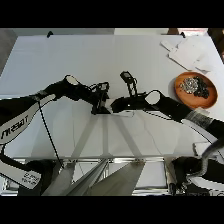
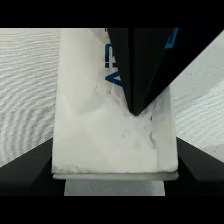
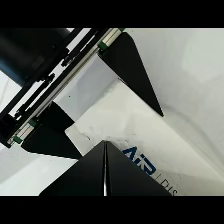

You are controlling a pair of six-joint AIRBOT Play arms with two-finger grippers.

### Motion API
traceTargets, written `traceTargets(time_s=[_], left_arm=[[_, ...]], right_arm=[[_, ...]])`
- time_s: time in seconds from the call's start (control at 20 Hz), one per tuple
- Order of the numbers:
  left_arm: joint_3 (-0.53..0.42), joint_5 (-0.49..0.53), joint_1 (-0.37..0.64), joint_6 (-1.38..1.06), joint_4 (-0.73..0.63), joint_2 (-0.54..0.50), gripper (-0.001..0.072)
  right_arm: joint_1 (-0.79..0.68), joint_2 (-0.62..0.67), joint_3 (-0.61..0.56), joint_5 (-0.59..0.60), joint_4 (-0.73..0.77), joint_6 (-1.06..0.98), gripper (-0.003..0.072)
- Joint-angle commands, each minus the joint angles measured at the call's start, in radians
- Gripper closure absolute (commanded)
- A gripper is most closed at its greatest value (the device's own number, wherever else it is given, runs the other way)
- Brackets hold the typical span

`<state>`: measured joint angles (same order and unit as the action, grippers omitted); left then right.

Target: Fold the box and place the chain.

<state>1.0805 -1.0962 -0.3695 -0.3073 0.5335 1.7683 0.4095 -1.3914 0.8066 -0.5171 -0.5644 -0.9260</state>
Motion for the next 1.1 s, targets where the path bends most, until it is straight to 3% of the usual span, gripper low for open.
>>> traceTargets(time_s=[0.0,0.45,0.65,0.85,1.05], left_arm=[[0.001,0.000,0.000,0.001,-0.001,0.000,0.0500],[0.001,0.000,0.000,0.001,-0.001,0.000,0.0500],[0.001,0.000,0.000,0.001,-0.001,0.000,0.0500],[0.001,0.000,0.000,0.001,-0.002,0.000,0.0500],[0.001,0.000,0.000,0.001,-0.001,0.000,0.0500]], right_arm=[[0.000,-0.009,-0.003,0.005,-0.001,-0.012,0.0678],[0.000,0.003,-0.003,0.010,-0.026,-0.012,0.0676],[0.000,0.101,-0.003,0.043,-0.033,-0.008,0.0676],[0.000,0.259,-0.003,0.084,-0.162,-0.013,0.0675],[0.000,0.453,-0.003,-0.002,-0.441,-0.216,0.0675]])
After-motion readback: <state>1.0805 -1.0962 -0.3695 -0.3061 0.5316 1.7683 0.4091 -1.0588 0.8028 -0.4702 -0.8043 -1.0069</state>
